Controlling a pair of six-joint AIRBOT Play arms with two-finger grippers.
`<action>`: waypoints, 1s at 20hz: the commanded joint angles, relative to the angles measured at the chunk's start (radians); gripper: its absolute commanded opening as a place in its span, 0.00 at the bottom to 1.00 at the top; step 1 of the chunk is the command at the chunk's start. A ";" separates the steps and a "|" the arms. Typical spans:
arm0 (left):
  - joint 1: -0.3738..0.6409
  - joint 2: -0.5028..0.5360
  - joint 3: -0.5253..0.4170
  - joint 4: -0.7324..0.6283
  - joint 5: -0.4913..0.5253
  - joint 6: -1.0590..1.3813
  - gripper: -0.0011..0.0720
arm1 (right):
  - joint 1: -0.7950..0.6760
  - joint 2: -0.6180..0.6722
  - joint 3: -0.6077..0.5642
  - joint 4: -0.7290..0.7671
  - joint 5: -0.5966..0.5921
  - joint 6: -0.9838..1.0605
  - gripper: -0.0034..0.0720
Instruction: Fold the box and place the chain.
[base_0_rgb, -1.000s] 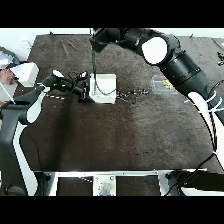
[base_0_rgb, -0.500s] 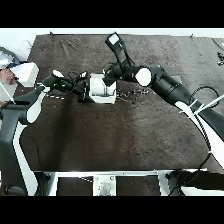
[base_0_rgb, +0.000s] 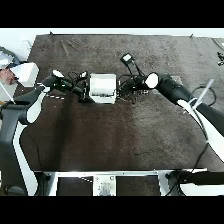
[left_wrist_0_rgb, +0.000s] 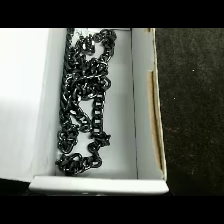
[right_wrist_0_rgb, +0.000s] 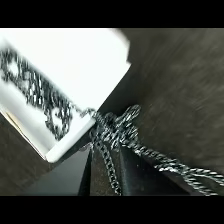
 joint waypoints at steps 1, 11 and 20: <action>0.000 0.001 0.001 0.000 0.000 0.000 0.52 | -0.017 -0.103 0.015 0.113 0.013 -0.162 0.42; 0.000 0.001 0.001 0.000 0.000 0.000 0.52 | -0.017 -0.298 0.182 0.150 0.031 -0.245 0.41; 0.000 0.001 0.001 0.000 0.000 0.000 0.52 | -0.022 -0.209 0.182 -0.025 0.121 -0.129 0.02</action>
